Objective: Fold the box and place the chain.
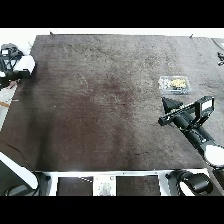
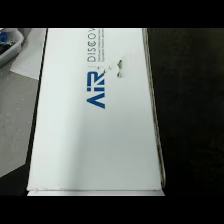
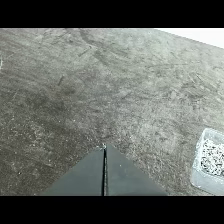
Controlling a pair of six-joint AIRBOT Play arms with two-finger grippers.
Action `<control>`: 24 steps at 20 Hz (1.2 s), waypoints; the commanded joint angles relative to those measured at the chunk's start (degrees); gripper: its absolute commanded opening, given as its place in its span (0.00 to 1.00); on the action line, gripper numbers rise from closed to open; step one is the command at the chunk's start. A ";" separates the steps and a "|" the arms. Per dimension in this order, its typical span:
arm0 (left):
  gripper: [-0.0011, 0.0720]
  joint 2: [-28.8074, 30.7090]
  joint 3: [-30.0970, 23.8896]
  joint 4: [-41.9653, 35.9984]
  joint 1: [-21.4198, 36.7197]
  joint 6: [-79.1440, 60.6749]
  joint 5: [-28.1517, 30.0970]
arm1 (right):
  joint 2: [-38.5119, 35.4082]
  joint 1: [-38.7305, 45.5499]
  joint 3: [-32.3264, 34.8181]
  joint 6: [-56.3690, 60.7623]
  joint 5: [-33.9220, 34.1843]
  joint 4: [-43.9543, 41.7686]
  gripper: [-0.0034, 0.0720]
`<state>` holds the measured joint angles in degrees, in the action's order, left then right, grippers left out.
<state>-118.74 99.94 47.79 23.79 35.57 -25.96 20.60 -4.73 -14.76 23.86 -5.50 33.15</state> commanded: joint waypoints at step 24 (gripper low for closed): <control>0.54 11.41 11.10 -9.99 0.00 -0.70 -13.84 | -0.02 -0.02 0.02 -0.02 4.50 0.02 0.03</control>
<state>-110.52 107.92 43.05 23.79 35.05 -33.78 20.60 -4.73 -14.76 23.83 -2.44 33.17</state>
